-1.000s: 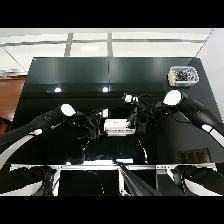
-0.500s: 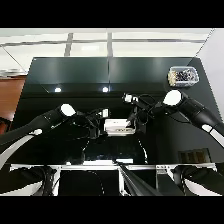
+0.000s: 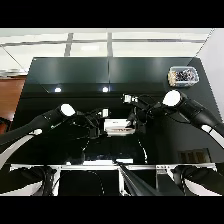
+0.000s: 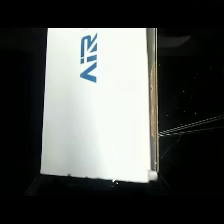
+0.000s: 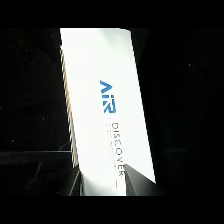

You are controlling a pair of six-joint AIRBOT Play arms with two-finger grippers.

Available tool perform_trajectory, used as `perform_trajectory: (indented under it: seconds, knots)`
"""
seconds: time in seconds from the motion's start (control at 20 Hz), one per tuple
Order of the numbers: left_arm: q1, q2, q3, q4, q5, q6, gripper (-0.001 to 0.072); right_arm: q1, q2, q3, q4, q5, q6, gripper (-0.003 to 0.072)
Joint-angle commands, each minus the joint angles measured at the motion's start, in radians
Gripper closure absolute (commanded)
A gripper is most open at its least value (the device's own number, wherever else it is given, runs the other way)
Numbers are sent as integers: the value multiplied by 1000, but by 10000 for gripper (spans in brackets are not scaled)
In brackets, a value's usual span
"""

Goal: Fold the box and place the chain.

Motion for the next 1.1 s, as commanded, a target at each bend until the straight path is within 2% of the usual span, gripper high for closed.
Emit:
perform_trajectory:
  seconds: [0.0, 0.85, 0.9, 1.05]
  knots:
    - [-1, 0, 0, 0, -3, 1, 322, 2, -1, 0, -2, 3, 0, 382]
    - [-1, 0, 0, 0, -3, 1, 322, 2, -1, -14, -3, 5, 0, 368]
    - [-1, 0, 0, 0, -3, 1, 322, 2, -1, -17, -2, 1, 0, 289]
    - [-1, 0, 0, 0, -3, 1, 322, 2, -1, -18, -2, 2, 0, 291]
